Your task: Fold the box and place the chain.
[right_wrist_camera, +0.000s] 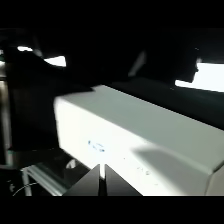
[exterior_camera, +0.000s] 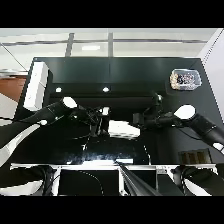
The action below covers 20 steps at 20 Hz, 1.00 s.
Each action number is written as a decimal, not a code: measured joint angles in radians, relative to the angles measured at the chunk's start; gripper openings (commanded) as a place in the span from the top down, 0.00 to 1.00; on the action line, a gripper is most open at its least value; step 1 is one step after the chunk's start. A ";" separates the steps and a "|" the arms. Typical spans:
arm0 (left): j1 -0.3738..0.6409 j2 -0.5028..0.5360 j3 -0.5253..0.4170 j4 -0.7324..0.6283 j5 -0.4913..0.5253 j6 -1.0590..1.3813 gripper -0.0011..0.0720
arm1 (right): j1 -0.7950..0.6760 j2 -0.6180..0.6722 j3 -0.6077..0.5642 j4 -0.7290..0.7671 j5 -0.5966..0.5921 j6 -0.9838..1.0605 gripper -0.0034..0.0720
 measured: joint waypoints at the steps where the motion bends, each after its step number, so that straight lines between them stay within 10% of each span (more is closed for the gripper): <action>1: 0.006 0.006 0.000 0.011 -0.007 -0.016 0.01 | -0.033 0.025 0.020 -0.007 0.033 -0.006 0.90; 11: 0.020 0.201 0.045 0.173 -0.090 -0.356 0.01 | -0.275 0.192 0.071 -0.058 0.156 -0.019 0.90; 20: -0.206 0.079 0.205 0.189 0.060 -0.516 0.02 | -0.292 0.203 0.072 -0.071 0.148 -0.024 0.90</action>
